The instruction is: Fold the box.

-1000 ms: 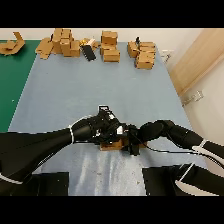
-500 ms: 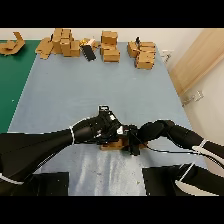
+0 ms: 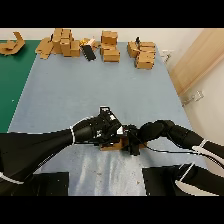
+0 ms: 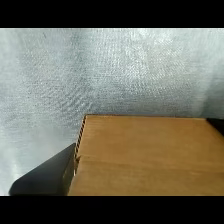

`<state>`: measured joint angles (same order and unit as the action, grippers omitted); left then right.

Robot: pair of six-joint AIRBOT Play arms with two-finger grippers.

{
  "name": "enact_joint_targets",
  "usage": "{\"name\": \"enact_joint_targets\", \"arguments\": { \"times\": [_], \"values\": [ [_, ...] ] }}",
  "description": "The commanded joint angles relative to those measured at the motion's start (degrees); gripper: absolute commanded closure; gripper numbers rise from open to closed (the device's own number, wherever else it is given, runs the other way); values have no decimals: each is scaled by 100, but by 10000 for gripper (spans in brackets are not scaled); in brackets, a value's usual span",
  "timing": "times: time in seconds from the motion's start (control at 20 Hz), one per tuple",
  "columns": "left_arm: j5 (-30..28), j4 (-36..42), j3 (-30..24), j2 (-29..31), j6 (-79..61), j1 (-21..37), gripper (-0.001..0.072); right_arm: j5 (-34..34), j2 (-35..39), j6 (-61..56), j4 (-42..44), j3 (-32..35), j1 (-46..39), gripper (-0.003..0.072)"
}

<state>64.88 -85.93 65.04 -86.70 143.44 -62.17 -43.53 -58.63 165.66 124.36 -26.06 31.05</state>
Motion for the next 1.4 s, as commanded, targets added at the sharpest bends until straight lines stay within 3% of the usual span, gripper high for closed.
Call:
{"name": "enact_joint_targets", "arguments": {
  "times": [0.0, 0.3, 0.65, 1.35],
  "values": [
    [20, 13, 4, 15, -24, 4, 343, -4, 2, -22, -2, -4, 2, 173],
    [28, -22, 103, 278, -50, 85, 342, -7, 2, -22, -2, -4, 2, 173],
    [627, -22, 103, 455, -153, 227, 342, -9, 2, -22, -2, -4, 2, 173],
    [872, -48, 103, 1073, -260, 721, 344, -9, 2, -22, -2, -4, 2, 173]
  ]
}}
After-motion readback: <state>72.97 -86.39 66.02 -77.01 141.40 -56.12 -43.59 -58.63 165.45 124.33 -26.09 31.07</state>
